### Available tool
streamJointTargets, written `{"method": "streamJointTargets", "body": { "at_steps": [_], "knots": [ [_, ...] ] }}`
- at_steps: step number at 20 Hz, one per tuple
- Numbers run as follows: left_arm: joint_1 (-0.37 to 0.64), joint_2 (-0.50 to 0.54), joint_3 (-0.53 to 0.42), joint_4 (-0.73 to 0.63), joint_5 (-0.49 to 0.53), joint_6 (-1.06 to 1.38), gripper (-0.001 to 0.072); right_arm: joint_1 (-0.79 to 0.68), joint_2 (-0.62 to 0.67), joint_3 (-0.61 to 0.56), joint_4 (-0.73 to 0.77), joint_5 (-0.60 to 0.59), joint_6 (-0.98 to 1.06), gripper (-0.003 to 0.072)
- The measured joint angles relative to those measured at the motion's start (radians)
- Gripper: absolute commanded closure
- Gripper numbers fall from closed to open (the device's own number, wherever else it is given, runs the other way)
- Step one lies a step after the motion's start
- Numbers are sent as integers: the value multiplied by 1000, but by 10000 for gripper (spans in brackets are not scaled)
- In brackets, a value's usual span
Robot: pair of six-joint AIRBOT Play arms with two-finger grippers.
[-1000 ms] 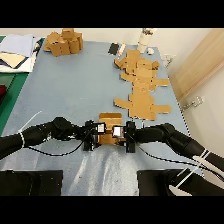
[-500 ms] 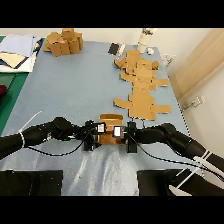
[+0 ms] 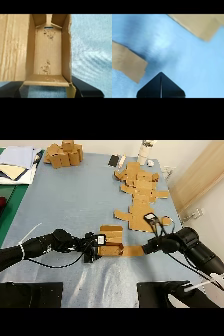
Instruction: Fold the box.
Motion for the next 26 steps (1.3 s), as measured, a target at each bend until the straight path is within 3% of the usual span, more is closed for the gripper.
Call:
{"method": "streamJointTargets", "body": {
  "at_steps": [4,10,19,20,22,26],
  "knots": [
    [0,0,0,0,0,1,99,-90,-37,-43,168,9,43,683],
    [0,0,0,0,-1,1,99,-91,-135,-82,463,153,-53,684],
    [0,0,0,0,-1,1,98,26,-108,-58,566,235,-62,681],
    [0,0,0,0,-1,1,99,31,-93,-51,566,234,-51,625],
    [0,0,0,0,-1,1,99,35,-72,-42,569,227,-35,353],
    [0,0,0,0,-1,1,99,39,-68,-35,589,213,-11,345]
  ]
}}
